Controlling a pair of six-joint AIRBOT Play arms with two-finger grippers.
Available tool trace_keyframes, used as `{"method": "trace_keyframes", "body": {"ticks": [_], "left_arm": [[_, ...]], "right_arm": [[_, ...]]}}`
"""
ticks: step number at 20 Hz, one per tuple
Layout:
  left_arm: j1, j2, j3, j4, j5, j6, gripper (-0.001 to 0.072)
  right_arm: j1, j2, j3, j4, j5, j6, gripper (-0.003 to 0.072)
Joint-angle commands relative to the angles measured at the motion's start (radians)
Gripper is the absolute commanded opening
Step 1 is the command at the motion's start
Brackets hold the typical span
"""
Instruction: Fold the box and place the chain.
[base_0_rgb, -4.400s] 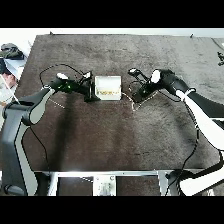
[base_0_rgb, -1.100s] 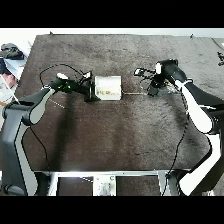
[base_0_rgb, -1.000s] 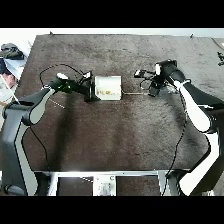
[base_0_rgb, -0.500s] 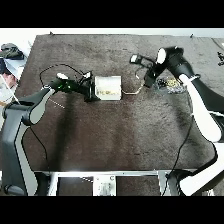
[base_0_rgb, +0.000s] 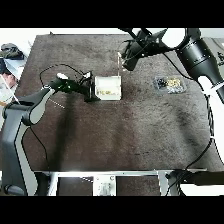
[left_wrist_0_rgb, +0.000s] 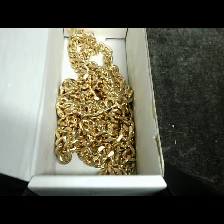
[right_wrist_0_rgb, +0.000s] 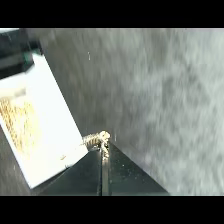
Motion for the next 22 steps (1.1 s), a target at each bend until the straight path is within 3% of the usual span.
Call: {"method": "trace_keyframes", "body": {"ticks": [1, 6, 8, 9, 14, 20, 22], "left_arm": [[0.0, -0.001, 0.0, 0.0, 0.0, 0.0, 0.0515], [0.0, -0.001, 0.0, 0.0, 0.0, 0.0, 0.0515], [0.0, -0.001, 0.0, 0.0, 0.001, 0.0, 0.0515], [0.0, -0.001, 0.0, 0.0, 0.0, 0.0, 0.0515], [0.0, -0.001, 0.0, 0.0, 0.0, 0.0, 0.0515], [0.0, -0.001, 0.0, 0.0, 0.0, 0.0, 0.0515], [0.0, -0.001, 0.0, 0.0, 0.0, 0.0, 0.0515]], "right_arm": [[0.05, -0.009, 0.001, 0.05, -0.052, 0.002, -0.0014], [0.051, -0.101, -0.001, 0.08, -0.038, 0.081, -0.0008], [0.051, -0.135, -0.002, 0.078, -0.008, 0.081, 0.0311], [0.05, -0.146, -0.002, 0.065, 0.002, 0.081, 0.018], [-0.045, -0.154, -0.002, 0.118, -0.09, 0.134, 0.0168], [-0.207, -0.258, 0.0, 0.5, -0.064, 0.013, 0.0166], [-0.236, -0.304, 0.001, 0.597, -0.024, -0.044, 0.0114]]}}
